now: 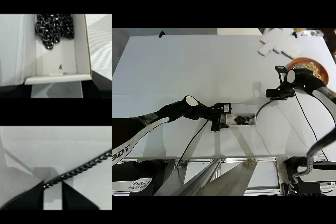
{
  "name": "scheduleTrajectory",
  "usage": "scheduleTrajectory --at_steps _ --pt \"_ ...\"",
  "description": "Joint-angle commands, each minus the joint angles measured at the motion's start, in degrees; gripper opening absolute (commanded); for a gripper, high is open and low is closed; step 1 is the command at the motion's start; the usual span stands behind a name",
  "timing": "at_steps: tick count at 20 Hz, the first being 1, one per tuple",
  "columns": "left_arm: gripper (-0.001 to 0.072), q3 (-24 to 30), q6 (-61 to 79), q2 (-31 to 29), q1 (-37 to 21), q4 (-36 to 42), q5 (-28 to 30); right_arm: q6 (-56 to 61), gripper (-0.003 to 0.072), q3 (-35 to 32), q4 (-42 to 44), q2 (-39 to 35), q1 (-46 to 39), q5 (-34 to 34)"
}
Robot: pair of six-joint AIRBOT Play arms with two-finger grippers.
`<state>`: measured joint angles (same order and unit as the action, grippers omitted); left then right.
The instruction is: Fold the box and place the chain.
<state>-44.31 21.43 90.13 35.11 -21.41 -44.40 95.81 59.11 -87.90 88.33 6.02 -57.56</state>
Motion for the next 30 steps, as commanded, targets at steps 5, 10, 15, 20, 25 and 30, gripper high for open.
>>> scheduleTrajectory --at_steps 5,10,15,20,25,30 --pt "0.0336 0.0 0.0 0.0 0.0 0.0 0.0 -2.3 0.0016 0.0 0.5 -1.6 0.1 -1.7" --pt "0.0336 0.0 0.0 0.0 0.0 0.0 0.0 -6.2 0.0016 -0.1 0.7 -12.4 0.1 -6.7" --pt "0.0336 0.0 0.0 0.0 0.0 0.0 0.0 -7.4 0.0017 -1.6 1.4 -26.9 4.6 -10.4" --pt "0.0336 0.0 0.0 0.0 0.0 0.0 -0.2 -4.7 0.0017 -2.3 3.1 -38.5 14.7 -12.0" --pt "0.0336 0.0 0.0 0.0 0.0 0.0 -0.4 2.8 0.0017 -2.3 3.1 -44.0 27.1 -9.9" --pt "0.0336 0.0 0.0 0.0 0.0 0.0 -0.4 4.9 0.0017 -2.3 7.5 -44.1 36.4 -4.7"
